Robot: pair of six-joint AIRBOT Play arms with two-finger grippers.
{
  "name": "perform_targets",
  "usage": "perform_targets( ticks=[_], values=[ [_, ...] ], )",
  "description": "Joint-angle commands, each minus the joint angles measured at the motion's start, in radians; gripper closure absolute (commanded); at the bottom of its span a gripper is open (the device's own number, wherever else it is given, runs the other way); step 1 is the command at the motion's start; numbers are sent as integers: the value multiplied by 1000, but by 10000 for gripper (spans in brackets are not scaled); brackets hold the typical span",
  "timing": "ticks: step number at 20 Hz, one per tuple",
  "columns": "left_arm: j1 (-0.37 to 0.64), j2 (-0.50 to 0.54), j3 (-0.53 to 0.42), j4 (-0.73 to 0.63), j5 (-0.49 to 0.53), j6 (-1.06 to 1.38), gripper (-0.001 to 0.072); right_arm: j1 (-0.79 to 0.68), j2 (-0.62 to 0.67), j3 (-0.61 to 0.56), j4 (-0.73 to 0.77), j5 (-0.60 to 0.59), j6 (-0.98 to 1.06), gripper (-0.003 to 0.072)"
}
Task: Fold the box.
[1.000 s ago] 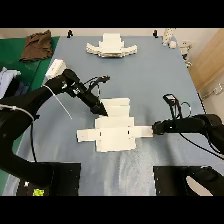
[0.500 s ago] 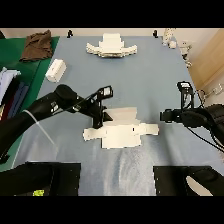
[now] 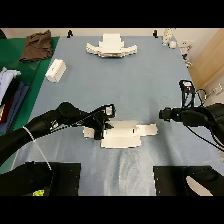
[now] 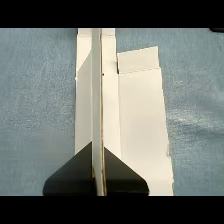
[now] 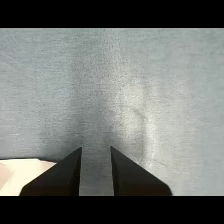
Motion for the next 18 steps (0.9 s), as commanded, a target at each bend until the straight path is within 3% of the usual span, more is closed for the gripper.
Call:
perform_targets(
  ticks=[1,6,18],
  values=[
    [10,4,37,20,-20,0,695,0,0,1,26,2,2,388],
    [50,-24,79,20,-154,-5,695,1,0,1,31,2,2,388],
    [106,-143,135,26,-171,-42,694,1,0,1,41,2,2,388]
  ],
)
